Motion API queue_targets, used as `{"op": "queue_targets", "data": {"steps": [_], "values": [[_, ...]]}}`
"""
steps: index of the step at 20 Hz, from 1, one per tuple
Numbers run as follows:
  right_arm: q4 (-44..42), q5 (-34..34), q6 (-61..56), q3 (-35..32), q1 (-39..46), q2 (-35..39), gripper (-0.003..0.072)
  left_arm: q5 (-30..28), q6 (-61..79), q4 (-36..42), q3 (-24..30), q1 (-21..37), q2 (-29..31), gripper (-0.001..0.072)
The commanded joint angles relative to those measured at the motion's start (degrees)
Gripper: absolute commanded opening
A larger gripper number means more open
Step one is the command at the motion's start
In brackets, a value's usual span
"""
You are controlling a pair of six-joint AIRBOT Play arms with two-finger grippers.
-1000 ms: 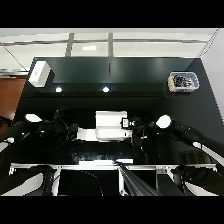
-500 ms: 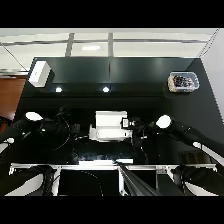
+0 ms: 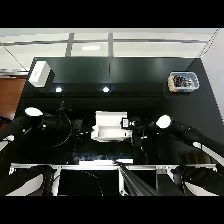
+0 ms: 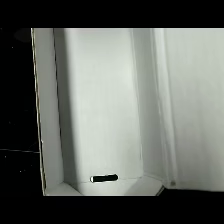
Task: Fold the box and place the chain.
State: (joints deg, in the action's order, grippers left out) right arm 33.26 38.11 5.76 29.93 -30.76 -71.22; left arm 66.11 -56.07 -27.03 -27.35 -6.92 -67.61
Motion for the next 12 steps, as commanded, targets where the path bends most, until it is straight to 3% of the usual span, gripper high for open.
{"op": "queue_targets", "data": {"steps": [1,5,12], "values": [[0.0,0.0,0.0,0.0,-0.1,0.0,0.0129,-3.8,-1.5,0.5,-0.2,-4.3,0.0,0.0522],[0.0,0.0,0.0,0.0,-0.1,0.0,0.0129,-11.3,-7.0,-0.7,-1.2,-10.5,0.0,0.0521],[0.0,0.0,0.0,0.0,-0.1,0.0,0.0129,-13.3,-32.7,-22.4,-9.7,-19.1,0.0,0.0521]]}}
